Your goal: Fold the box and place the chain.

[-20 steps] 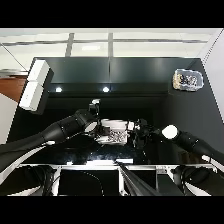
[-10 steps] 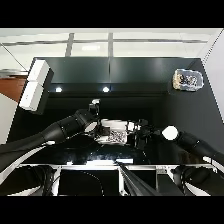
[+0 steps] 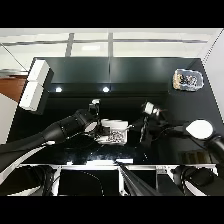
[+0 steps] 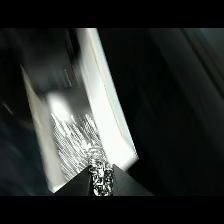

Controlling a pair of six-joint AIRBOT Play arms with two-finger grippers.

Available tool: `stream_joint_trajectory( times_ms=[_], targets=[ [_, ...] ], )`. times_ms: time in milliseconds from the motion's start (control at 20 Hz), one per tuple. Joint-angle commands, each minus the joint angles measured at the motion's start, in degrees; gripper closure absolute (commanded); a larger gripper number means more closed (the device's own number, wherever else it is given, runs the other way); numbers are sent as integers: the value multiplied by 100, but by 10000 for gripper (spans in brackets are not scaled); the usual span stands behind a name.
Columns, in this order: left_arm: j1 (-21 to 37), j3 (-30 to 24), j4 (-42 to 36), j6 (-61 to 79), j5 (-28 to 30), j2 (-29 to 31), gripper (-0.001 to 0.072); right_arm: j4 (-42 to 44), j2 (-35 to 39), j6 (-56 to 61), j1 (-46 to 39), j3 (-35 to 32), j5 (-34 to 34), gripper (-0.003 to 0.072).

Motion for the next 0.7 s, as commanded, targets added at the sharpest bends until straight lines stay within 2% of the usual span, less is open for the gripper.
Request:
stream_joint_trajectory(
  times_ms=[0,50,100,350,400,450,500,550,650],
  targets=[
    [-4,0,2,0,2,-4,680,1458,227,977,-63,415,247,648],
    [-4,0,0,0,-2,-4,679,2031,214,951,-63,415,140,648],
    [-4,0,0,2,-9,-4,679,2188,210,953,-63,415,98,648],
    [-4,0,0,-22,-7,-4,679,2004,-151,1266,-63,413,525,646],
    [-4,0,0,-44,-7,-4,679,1996,-271,1290,-44,413,623,621],
    [-4,0,0,-44,-7,-4,679,1895,-382,1373,13,413,625,364],
    [-4,0,0,-44,-13,-4,679,1722,-457,1451,50,415,599,147],
    [-4,0,0,-52,-9,-4,680,1497,-455,1532,11,417,566,108],
    [-4,0,2,-227,4,-4,680,990,-413,1722,-334,531,723,110]
  ],
)
